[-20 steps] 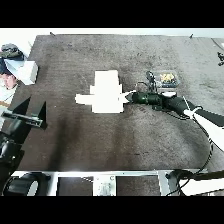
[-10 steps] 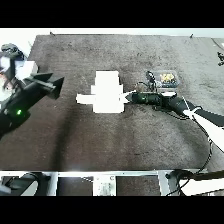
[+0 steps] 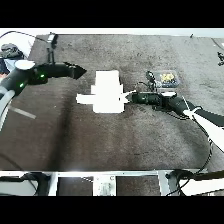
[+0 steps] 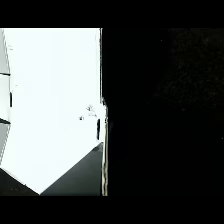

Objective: Fold the box and place the chain.

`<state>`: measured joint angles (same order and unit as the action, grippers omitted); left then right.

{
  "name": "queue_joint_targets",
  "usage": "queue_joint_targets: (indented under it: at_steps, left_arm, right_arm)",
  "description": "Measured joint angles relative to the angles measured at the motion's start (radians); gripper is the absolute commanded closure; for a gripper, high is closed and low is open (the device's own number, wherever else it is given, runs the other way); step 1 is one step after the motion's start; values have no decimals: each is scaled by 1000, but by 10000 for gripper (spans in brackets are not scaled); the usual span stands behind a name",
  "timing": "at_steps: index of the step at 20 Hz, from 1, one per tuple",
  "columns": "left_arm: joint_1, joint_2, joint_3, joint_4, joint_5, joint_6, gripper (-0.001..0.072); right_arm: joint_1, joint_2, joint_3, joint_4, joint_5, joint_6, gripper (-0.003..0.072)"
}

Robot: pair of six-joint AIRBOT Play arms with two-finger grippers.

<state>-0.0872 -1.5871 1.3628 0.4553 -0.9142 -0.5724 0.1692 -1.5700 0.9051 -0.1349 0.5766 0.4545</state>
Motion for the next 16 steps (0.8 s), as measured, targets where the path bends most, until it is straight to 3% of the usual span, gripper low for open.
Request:
queue_joint_targets:
  at_steps: [4,7,11,16]
  left_arm:
    - [0,-257,302,126,-218,-210,169]
    - [0,-394,467,174,-309,-309,169]
    - [-5,-525,604,189,-378,-375,169]
    - [-43,-611,659,185,-415,-378,169]
  right_arm:
    - [0,0,0,0,-1,-6,677]
    - [0,0,0,0,-1,-6,678]
    - [0,0,0,0,0,-7,677]
    - [0,0,0,0,1,-7,677]
